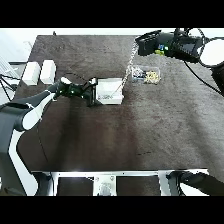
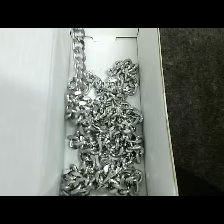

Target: Fold the box and place the chain.

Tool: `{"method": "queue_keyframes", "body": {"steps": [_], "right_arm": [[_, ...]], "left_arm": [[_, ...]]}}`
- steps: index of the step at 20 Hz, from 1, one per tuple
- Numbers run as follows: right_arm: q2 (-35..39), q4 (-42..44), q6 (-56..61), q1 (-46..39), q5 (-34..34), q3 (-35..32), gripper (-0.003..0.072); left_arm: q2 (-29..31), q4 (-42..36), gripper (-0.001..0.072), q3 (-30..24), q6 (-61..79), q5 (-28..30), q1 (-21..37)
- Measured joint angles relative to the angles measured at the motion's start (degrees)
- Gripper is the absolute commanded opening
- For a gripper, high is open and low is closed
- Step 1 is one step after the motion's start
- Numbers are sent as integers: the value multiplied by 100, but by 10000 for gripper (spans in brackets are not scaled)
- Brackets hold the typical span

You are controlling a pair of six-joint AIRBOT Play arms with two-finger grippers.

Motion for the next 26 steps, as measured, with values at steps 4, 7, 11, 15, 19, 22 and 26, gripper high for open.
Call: {"method": "queue_keyframes", "body": {"steps": [4, 7, 11, 15, 19, 22, 26], "right_arm": [[105, -33, 2, 295, 11, 0, 8], [131, -52, 2, 457, -17, 0, 8], [111, -55, 0, 573, -146, 0, 8], [-94, -55, 0, 619, -260, -225, 8], [-629, -28, 2, 634, -1001, -1010, 7], [-1231, 192, 7, 710, -1576, -1550, 8], [-1770, 365, 11, 907, -1908, -1808, 13]], "left_arm": [[0, 0, 531, 0, 0, -2, 0], [0, 2, 531, 0, 2, -4, 0], [-2, 0, 531, 0, 0, -4, 0], [0, 2, 531, 0, 0, -4, 0], [-2, 2, 531, 0, 0, -4, 0], [0, 2, 532, 0, 0, -2, 0], [0, 0, 532, 0, 0, -2, 0]]}}
